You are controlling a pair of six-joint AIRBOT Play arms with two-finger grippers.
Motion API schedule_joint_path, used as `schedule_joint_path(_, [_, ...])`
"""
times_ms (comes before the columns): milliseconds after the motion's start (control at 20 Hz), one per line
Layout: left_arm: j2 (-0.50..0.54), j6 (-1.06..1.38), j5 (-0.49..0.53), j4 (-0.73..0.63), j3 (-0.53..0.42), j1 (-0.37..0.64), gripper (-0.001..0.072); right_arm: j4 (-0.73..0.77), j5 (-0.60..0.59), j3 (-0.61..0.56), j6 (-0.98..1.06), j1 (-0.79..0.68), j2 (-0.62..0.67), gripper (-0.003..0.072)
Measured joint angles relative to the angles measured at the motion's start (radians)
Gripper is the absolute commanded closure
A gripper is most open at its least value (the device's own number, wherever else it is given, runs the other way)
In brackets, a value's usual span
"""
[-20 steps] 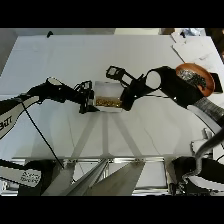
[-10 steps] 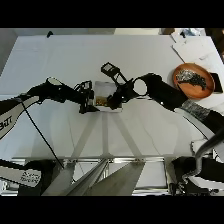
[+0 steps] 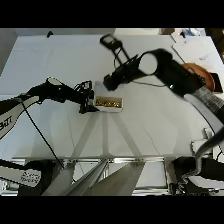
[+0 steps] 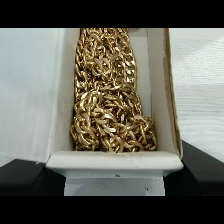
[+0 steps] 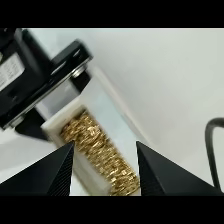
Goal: Fold the box and place the chain.
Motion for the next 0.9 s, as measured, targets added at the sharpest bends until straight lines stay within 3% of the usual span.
schedule_joint_path(400, [0.000,0.000,0.000,0.000,0.000,0.000,0.0328,0.014,0.097,0.079,-0.018,-0.129,-0.194,0.0287])
schedule_joint_path(900, [0.000,0.000,0.000,0.000,0.000,0.000,0.0328,0.095,0.213,0.076,-0.221,-0.039,-0.222,0.0234])
